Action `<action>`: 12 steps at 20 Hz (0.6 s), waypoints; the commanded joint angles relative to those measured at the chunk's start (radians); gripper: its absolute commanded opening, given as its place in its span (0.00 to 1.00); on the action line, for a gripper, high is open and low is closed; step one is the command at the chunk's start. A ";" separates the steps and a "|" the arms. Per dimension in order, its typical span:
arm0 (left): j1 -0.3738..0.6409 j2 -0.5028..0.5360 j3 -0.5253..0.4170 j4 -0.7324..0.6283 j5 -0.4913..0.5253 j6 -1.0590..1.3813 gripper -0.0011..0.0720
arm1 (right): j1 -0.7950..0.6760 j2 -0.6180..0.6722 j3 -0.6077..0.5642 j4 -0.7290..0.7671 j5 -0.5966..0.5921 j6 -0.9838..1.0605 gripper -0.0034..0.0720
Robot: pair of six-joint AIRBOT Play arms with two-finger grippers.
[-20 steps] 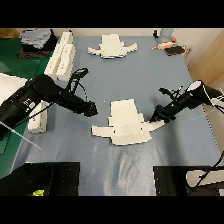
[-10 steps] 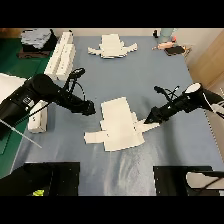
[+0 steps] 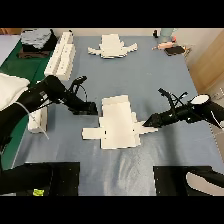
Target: Fold the box.
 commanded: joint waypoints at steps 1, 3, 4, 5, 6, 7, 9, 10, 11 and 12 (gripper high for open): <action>0.004 -0.130 0.042 -0.137 0.026 0.143 0.89 | 0.001 0.011 -0.011 0.034 0.016 -0.022 0.04; 0.004 -0.195 0.096 -0.175 0.012 0.188 0.89 | 0.001 0.011 -0.011 0.034 0.028 -0.022 0.04; 0.004 -0.221 0.122 -0.185 0.011 0.203 0.89 | 0.001 0.011 -0.011 0.035 0.036 -0.021 0.05; 0.004 -0.241 0.145 -0.189 0.011 0.214 0.89 | 0.001 0.011 -0.011 0.035 0.041 -0.021 0.05; 0.005 -0.261 0.167 -0.199 0.011 0.229 0.89 | 0.001 0.011 -0.011 0.035 0.043 -0.021 0.04; 0.005 -0.280 0.187 -0.216 0.011 0.248 0.89 | 0.001 0.011 -0.011 0.035 0.044 -0.021 0.04; 0.005 -0.321 0.226 -0.282 -0.027 0.314 0.89 | 0.001 0.011 -0.011 0.035 0.045 -0.021 0.05; 0.005 -0.346 0.248 -0.308 -0.065 0.340 0.89 | 0.001 0.011 -0.011 0.037 0.047 -0.021 0.05; 0.004 -0.366 0.264 -0.323 -0.102 0.357 0.89 | 0.001 0.011 -0.011 0.037 0.051 -0.021 0.05; 0.004 -0.382 0.274 -0.329 -0.140 0.375 0.89 | 0.001 0.011 -0.011 0.037 0.058 -0.021 0.05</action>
